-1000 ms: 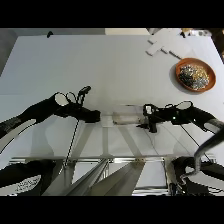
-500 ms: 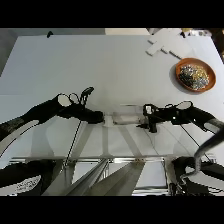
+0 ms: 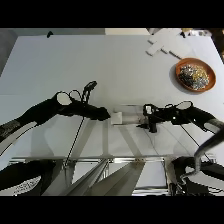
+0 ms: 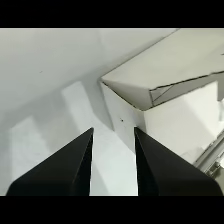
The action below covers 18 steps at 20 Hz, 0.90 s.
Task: Fold the box and place the chain.
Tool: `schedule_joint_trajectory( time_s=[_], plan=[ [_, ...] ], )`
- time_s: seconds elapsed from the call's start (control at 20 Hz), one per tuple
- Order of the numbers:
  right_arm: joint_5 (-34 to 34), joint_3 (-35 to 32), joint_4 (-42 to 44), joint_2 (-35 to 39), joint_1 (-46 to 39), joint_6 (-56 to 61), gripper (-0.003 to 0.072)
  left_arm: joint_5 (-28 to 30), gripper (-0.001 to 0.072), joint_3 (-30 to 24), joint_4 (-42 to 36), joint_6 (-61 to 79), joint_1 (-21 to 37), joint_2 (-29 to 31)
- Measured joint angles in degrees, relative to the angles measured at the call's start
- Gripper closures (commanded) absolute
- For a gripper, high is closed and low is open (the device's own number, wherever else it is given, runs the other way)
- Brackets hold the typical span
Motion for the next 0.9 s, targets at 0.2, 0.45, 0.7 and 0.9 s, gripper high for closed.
schedule_joint_trajectory(
  time_s=[0.2, 0.45, 0.7, 0.9],
  plan=[
    [0.0, 0.0, 0.0, 0.0, 0.0, 0.0, 0.0392, 1.0, 0.0418, 0.1, -0.7, 0.1, -1.0, 0.1],
    [0.0, 0.0, 0.0, 0.0, 0.0, 0.0, 0.0392, 1.6, 0.0418, 0.1, -1.1, 0.1, -1.4, 0.2],
    [0.0, 0.0, 0.0, 0.0, 0.0, 0.0, 0.0392, 1.4, 0.0418, 0.1, -1.5, 0.1, -1.6, 0.3],
    [0.0, 0.0, 0.0, 0.0, 0.0, 0.0, 0.0392, 1.4, 0.0418, 0.1, -1.8, 0.1, -1.6, 0.9]
  ],
)
